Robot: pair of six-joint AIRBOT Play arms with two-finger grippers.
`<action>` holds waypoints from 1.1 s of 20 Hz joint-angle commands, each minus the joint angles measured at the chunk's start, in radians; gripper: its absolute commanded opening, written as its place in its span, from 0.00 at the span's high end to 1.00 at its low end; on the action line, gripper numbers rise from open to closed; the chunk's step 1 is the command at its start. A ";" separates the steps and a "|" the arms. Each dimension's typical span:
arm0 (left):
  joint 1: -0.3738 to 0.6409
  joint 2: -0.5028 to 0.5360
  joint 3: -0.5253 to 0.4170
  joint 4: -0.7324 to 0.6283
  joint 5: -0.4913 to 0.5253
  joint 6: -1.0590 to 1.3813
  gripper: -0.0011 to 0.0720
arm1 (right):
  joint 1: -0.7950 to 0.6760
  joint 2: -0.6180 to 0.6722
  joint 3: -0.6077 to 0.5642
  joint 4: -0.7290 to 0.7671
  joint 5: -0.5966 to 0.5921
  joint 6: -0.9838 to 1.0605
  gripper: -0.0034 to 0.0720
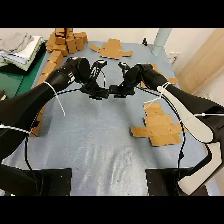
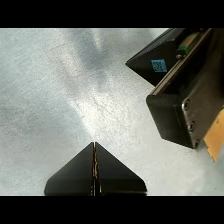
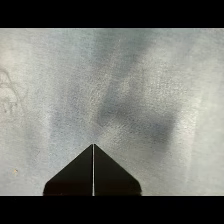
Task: Fold the box.
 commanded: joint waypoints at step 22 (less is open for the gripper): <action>0.002 -0.002 0.001 -0.002 0.065 0.003 0.97 | -0.047 0.066 0.071 -0.125 -0.245 0.057 0.95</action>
